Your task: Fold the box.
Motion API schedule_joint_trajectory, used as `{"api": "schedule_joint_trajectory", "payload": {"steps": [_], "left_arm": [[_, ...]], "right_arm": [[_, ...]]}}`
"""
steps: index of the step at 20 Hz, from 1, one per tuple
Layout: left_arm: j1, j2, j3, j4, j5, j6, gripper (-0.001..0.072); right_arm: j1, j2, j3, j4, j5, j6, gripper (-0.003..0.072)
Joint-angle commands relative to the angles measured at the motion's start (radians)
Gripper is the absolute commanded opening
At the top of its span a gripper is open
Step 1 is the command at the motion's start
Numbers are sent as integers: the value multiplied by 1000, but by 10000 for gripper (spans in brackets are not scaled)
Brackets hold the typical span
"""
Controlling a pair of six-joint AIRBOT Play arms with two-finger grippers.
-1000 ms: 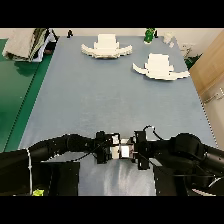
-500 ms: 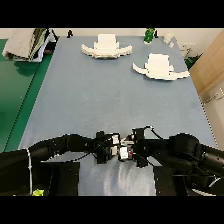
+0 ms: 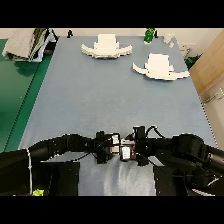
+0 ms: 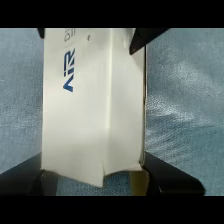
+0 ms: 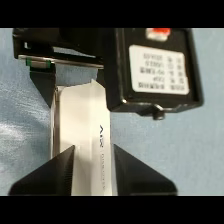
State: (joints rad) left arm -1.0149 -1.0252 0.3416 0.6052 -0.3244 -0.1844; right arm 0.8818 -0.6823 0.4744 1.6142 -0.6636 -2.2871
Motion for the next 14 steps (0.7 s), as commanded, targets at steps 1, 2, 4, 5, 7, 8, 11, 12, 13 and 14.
{"api": "schedule_joint_trajectory", "payload": {"steps": [1,2,4,5,7,8,11,12,13,14], "left_arm": [[0,1,0,1,0,1,450],[0,1,0,1,0,1,449],[0,1,0,1,0,1,449],[0,1,0,1,0,1,449],[0,1,0,1,0,1,449],[0,1,0,1,0,1,449],[0,1,0,1,0,1,449],[0,1,0,1,0,1,449],[0,1,0,1,0,1,449],[0,1,0,1,0,1,450]], "right_arm": [[1,-6,1,-3,16,0,327],[1,-16,1,-3,16,1,327],[1,-43,0,-2,19,0,284],[1,-55,0,-2,18,0,284],[1,-65,0,6,18,0,284],[1,-64,0,10,16,1,284],[1,-64,0,35,-2,0,283],[1,-64,0,50,-9,0,284],[2,-64,0,61,-17,0,284],[4,-64,0,66,-27,0,285]]}}
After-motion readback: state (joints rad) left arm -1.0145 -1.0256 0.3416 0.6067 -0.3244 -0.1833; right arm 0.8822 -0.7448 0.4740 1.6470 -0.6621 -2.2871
